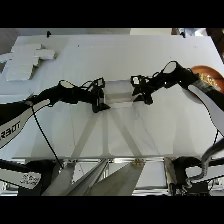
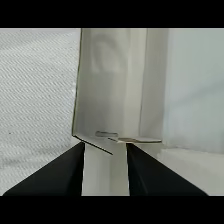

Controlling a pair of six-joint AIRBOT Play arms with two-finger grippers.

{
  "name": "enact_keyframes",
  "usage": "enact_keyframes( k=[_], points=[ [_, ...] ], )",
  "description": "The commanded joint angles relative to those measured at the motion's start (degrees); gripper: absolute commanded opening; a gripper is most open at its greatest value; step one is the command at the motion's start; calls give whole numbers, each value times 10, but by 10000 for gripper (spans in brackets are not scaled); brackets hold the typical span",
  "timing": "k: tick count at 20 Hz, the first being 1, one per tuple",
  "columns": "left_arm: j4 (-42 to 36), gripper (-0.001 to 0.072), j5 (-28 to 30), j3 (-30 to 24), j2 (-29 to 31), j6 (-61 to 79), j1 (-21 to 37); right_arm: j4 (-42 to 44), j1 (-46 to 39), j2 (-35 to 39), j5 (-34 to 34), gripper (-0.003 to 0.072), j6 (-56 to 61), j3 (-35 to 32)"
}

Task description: Fold the box and place the chain.

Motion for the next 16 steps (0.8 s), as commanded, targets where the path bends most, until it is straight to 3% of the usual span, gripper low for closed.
enact_keyframes(
  k=[1,2,3,9,11,13,15,16],
  points=[
    [0,479,0,0,0,0,0,34,1,0,11,234,0,0],
    [0,479,0,0,0,0,0,43,1,0,8,166,0,0],
    [0,479,0,0,0,0,0,49,1,0,1,152,0,0],
    [0,479,0,0,0,0,0,56,14,0,-23,166,0,0],
    [0,479,0,0,0,0,0,56,17,-3,-33,338,6,0],
    [0,479,0,0,0,0,0,54,18,-6,-39,419,21,0],
    [0,479,0,0,0,0,0,47,18,-7,-38,416,22,0],
    [0,479,0,0,0,0,0,48,18,-7,-38,380,29,0]
  ],
)
